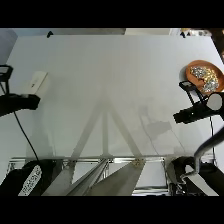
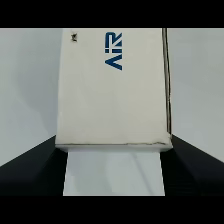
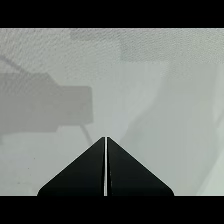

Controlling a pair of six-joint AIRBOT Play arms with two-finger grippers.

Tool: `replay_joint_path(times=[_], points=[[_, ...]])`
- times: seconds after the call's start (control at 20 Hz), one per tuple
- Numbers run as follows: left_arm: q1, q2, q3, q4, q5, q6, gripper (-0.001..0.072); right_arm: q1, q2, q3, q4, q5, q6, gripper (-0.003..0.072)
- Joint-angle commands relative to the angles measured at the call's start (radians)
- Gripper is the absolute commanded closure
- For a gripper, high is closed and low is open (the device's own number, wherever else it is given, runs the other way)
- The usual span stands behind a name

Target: Fold the box and place the chain.

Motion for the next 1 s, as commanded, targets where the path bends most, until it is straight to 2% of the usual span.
replay_joint_path(times=[0.0,0.1,0.15,0.25,0.3,0.4,0.45,0.5,0.55,0.75,0.95], points=[[0.101,-0.040,-0.003,0.039,-0.093,-0.055,0.0696,-0.001,0.000,0.000,0.000,0.000,0.000,0.0659],[0.103,-0.073,-0.006,0.047,-0.138,-0.055,0.0686,-0.001,0.000,0.000,0.000,0.000,0.000,0.0659],[0.103,-0.089,-0.006,0.046,-0.156,-0.055,0.0637,-0.001,0.000,0.000,0.000,0.000,0.000,0.0659],[0.103,-0.117,-0.006,0.046,-0.180,-0.055,0.0402,-0.001,0.000,0.000,0.000,0.000,0.000,0.0659],[0.103,-0.128,-0.008,0.046,-0.185,-0.055,0.0333,-0.001,0.000,0.000,0.000,0.000,0.000,0.0659],[0.103,-0.135,-0.008,0.046,-0.200,-0.055,0.0311,-0.001,0.000,0.000,0.000,0.000,0.000,0.0659],[0.102,-0.133,-0.008,0.046,-0.205,-0.055,0.0246,-0.001,0.000,0.000,0.000,0.000,0.000,0.0659],[0.102,-0.132,-0.008,0.046,-0.210,-0.055,0.0127,-0.001,0.000,0.000,0.000,0.000,0.000,0.0659],[0.102,-0.131,-0.008,0.046,-0.216,-0.056,0.0049,-0.001,0.000,0.000,0.000,0.000,0.000,0.0659],[0.100,-0.113,-0.008,0.046,-0.252,-0.097,0.0017,-0.001,0.000,0.000,0.000,0.000,0.000,0.0659],[0.100,-0.016,-0.008,0.046,-0.264,-0.099,0.0018,-0.001,0.000,0.000,0.000,0.000,0.000,0.0659]])
